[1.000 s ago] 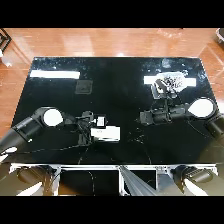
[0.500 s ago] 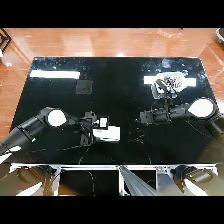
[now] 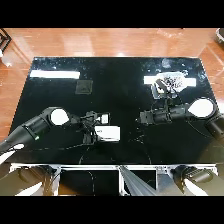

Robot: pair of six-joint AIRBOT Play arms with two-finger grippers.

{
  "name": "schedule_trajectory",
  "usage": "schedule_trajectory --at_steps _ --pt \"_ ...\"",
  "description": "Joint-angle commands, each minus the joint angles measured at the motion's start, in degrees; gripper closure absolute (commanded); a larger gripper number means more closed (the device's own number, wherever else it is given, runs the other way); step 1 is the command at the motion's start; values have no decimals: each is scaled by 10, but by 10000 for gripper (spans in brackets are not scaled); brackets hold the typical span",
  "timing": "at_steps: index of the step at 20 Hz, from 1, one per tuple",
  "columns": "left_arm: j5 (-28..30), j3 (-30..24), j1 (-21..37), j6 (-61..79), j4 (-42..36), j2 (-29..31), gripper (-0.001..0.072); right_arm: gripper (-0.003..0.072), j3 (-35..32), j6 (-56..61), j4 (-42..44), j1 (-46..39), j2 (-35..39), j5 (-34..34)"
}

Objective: Fold the box and place the chain.

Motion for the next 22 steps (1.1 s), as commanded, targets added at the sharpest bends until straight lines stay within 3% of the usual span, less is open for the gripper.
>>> schedule_trajectory --at_steps 1,9,22 --pt "-3 8 0 -13 -2 -4 76 654 0 0 0 0 1 0" --pt "-27 22 0 -14 5 -17 76 654 0 0 0 0 0 0" --pt "-12 22 1 -14 14 -17 77 654 0 0 -2 0 0 0"
